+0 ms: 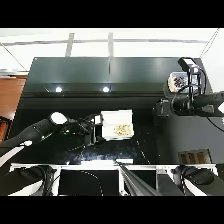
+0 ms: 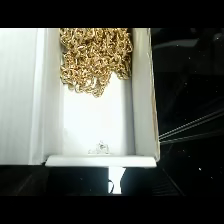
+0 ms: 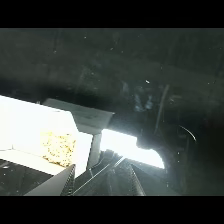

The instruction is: Fold the box and place the chain.

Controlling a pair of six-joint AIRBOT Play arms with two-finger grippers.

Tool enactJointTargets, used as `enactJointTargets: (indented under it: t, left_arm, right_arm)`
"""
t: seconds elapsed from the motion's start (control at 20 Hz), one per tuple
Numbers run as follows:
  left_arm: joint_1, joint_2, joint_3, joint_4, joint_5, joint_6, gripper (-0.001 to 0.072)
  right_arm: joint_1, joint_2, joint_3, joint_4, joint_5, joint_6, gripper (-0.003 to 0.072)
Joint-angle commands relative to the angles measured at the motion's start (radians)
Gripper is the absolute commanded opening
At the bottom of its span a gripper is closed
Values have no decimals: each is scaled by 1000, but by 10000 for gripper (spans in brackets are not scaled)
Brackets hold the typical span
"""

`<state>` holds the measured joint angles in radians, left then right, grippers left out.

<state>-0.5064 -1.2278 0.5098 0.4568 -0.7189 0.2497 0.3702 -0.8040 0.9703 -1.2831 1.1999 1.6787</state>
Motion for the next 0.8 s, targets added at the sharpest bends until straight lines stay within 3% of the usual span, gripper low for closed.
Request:
enactJointTargets:
  t: [0.0, 0.05, 0.1, 0.2, 0.25, 0.3, 0.4, 0.5, 0.65, 0.75]
  left_arm:
    - [-13, -2, 3, -2, 31, -18, 587]
    - [-13, -2, 3, -2, 31, -18, 440]
    - [-13, -2, 3, -2, 31, -18, 398]
    - [-13, -2, 3, -2, 32, -18, 398]
    - [-13, -2, 3, -2, 31, -18, 399]
    - [-13, -2, 3, -2, 31, -18, 398]
    - [-13, -2, 3, -2, 31, -18, 399]
    - [-13, -2, 3, -2, 31, -18, 399]
    - [-13, -2, 3, -2, 32, -18, 399]
    - [-13, -2, 3, -2, 31, -18, 399]
  right_arm:
    - [0, 1, -1, -18, -5, 0, 417]
    - [0, 1, -2, -37, -12, 0, 417]
    - [0, 1, -10, -53, -26, 0, 417]
    - [0, -1, -56, -90, -91, -1, 420]
    - [0, -4, -93, -115, -149, -2, 541]
    - [0, -15, -132, -126, -215, -28, 720]
    - [-6, -91, -152, -112, -272, -40, 720]
    - [-35, -226, -132, 53, -305, -167, 720]
    - [-56, -414, -47, 395, -363, -587, 720]
    - [-55, -486, 3, 519, -327, -860, 720]
